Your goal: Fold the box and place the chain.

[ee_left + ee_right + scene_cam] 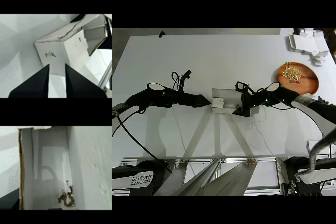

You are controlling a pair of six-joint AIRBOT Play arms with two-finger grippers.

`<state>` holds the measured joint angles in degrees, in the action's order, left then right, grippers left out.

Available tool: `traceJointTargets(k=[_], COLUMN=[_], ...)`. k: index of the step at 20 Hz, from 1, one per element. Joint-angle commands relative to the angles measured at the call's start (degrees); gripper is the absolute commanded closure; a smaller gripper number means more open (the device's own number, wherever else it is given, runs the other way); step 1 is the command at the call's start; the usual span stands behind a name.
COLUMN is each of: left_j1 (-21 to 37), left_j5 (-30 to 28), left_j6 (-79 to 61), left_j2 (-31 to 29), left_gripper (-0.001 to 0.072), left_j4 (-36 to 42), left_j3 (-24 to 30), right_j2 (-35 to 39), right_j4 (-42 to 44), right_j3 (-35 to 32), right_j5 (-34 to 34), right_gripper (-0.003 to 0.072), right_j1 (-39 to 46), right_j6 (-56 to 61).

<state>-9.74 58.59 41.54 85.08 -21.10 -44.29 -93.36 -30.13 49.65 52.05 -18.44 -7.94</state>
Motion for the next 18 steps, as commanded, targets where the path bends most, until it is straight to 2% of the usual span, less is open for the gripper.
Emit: traceJointTargets(k=[1, 2, 3, 5, 6, 10, 11, 16, 18], left_j1=[0.0, 0.0, 0.0, -0.52, -1.18, -4.68, -5.01, -3.78, -2.47], left_j5=[0.28, -0.13, -0.59, -1.16, -1.88, -7.08, -7.8, -7.74, -7.52], left_j6=[-0.2, -0.2, -0.2, -0.15, -0.17, -0.17, -0.11, 6.16, 7.61], left_j2=[-0.46, -0.83, -1.11, -1.16, -1.14, -1.11, -1.11, -1.77, -2.27], left_gripper=[0.048, 0.0477, 0.0418, 0.0207, 0.0165, 0.0172, 0.0206, 0.0216, 0.0215], left_j4=[0.96, 0.94, 0.96, 0.9, 0.92, 0.79, -0.02, -12.9, -13.62], left_j3=[0.02, 0.02, 0.02, 0.02, 0.02, 0.02, 0.02, 0.02, 0.02], right_j2=[0.02, 0.02, 0.02, 0.02, 0.02, 0.02, 0.02, 0.02, 0.02], right_j4=[0.0, 0.0, 0.0, 0.0, 0.0, 0.0, 0.0, 0.0, 0.0], right_j3=[-0.02, -0.02, -0.02, -0.02, -0.02, -0.02, -0.02, -0.02, -0.02], right_j5=[0.0, 0.0, 0.0, 0.0, 0.0, 0.0, 0.0, 0.0, 0.0], right_gripper=[0.0114, 0.0114, 0.0114, 0.0114, 0.0114, 0.0114, 0.0114, 0.0114, 0.0114], right_j1=[-0.04, -0.04, -0.04, -0.04, -0.04, -0.04, -0.04, -0.04, -0.04], right_j6=[0.02, 0.0, 0.0, 0.02, 0.02, 0.0, 0.0, 0.0, 0.0])
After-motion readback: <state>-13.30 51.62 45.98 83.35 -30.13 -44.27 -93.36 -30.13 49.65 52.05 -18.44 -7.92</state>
